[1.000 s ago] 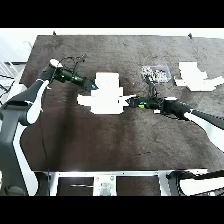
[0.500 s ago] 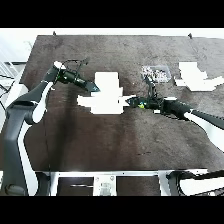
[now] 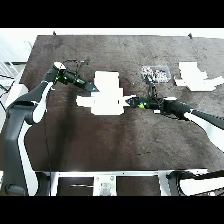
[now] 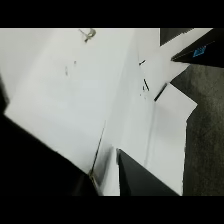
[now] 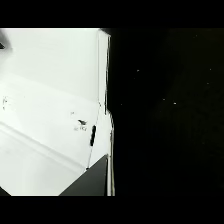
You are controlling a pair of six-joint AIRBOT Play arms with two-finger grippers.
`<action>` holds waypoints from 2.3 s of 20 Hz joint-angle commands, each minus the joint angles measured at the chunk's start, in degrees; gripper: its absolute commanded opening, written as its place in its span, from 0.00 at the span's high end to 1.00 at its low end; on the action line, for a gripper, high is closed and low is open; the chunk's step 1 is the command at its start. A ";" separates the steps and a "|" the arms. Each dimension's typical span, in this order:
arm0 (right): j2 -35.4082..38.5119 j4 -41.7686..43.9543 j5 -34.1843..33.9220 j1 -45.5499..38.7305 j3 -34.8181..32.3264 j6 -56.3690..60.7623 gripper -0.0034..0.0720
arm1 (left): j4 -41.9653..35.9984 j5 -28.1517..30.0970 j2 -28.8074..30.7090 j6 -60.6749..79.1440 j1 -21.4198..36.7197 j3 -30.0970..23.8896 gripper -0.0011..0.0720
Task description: Fold the box and place the chain.
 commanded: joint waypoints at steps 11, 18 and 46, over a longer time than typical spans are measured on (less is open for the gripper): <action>0.09 -0.02 4.48 -6.16 1.18 0.02 0.69 | -4.28 -5.09 0.42 25.33 0.00 -0.44 0.97; 0.72 1.95 16.70 -19.58 1.33 0.00 0.69 | -6.88 5.44 10.08 42.53 0.00 -16.72 0.97; 1.18 2.14 18.67 -14.47 1.07 -25.97 0.33 | -9.11 13.88 9.57 54.23 0.00 -25.27 0.96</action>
